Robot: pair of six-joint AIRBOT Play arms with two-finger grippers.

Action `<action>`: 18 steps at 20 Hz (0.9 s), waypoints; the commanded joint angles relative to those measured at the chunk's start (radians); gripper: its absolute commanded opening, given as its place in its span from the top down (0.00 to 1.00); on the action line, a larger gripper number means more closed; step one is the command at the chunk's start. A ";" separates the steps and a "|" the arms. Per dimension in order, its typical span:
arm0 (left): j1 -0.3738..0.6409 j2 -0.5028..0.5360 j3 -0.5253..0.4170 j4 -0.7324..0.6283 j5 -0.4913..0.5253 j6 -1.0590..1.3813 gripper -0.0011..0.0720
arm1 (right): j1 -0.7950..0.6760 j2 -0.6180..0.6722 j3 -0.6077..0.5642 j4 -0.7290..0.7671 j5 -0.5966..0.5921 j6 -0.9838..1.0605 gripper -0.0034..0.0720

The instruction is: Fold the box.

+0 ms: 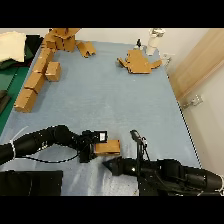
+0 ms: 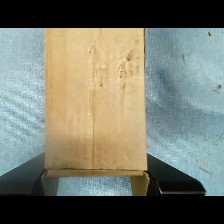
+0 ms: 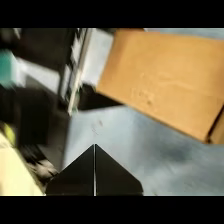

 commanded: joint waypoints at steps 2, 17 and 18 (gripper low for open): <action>0.000 0.000 0.000 0.000 0.000 0.001 0.36 | -0.053 -0.066 -0.080 0.059 0.391 0.193 0.95; 0.000 0.000 0.000 0.000 0.000 0.000 0.36 | -0.066 -0.207 -0.080 0.059 0.378 0.189 0.95; 0.000 0.000 0.000 0.000 0.000 0.000 0.36 | -0.066 -0.215 -0.080 0.059 0.378 0.189 0.95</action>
